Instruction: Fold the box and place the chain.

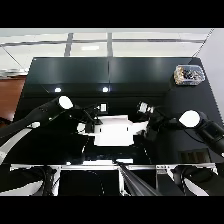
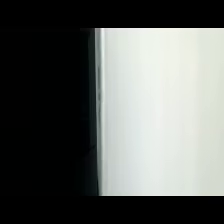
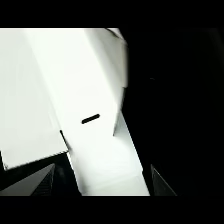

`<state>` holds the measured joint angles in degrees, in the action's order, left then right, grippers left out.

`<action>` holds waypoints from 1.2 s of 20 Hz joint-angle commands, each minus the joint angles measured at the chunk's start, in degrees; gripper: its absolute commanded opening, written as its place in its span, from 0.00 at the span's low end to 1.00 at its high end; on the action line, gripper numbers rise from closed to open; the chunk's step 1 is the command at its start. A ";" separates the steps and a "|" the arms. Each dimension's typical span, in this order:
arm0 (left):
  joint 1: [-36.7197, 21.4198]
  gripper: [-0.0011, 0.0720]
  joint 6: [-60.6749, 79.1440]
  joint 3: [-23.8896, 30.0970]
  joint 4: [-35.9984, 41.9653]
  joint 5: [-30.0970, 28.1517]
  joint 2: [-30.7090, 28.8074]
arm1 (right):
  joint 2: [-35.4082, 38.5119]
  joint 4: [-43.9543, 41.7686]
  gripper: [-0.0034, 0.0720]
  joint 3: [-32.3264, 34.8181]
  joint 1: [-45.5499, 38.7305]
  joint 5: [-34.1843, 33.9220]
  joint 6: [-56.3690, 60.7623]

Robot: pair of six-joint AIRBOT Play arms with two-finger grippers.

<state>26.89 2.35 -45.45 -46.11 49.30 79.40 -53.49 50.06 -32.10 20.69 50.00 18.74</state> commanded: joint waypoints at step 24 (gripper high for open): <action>1.22 0.05 -1.31 -0.13 -2.91 0.61 0.57 | -7.50 -4.00 0.97 4.04 14.84 -7.28 -14.95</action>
<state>28.10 1.04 -45.58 -49.01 49.93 79.94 -60.88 48.38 -28.08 34.92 44.25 3.86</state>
